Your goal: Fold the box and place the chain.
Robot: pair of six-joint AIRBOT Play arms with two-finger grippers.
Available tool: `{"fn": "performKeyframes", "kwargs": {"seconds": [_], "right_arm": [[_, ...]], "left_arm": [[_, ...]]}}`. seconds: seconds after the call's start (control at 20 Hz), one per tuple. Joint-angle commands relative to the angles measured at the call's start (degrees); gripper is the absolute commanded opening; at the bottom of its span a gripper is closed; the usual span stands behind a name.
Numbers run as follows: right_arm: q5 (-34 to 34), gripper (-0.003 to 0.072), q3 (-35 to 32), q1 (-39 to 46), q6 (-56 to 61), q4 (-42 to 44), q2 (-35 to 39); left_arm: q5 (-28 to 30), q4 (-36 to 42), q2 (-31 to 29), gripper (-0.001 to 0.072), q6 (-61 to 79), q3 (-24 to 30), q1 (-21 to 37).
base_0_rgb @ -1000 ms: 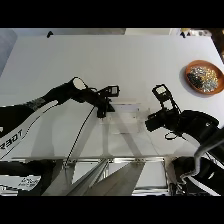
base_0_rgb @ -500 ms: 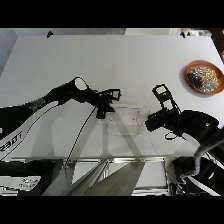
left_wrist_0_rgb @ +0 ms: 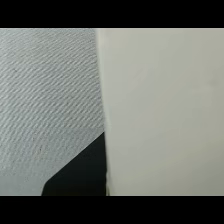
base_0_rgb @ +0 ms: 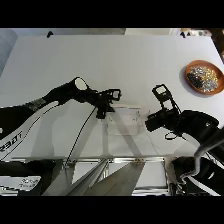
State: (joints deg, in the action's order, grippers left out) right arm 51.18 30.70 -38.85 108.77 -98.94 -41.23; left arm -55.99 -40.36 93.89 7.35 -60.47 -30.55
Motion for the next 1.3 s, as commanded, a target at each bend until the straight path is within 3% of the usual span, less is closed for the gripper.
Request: {"fn": "performKeyframes", "kwargs": {"seconds": [0.0,0.9,1.25], "right_arm": [[0.0,0.0341,0.1,-0.1,0.0,0.0,0.0],[0.0,0.0341,0.1,-0.1,0.0,0.0,0.0],[0.0,0.0341,0.1,-0.1,0.0,0.0,0.0]], "left_arm": [[0.1,0.0,0.0,0.0009,-0.1,-0.1,0.0],[0.6,0.0,0.0,0.0005,-3.6,-0.1,0.0],[3.5,2.6,0.0,0.0005,-4.0,-0.1,0.0]]}}
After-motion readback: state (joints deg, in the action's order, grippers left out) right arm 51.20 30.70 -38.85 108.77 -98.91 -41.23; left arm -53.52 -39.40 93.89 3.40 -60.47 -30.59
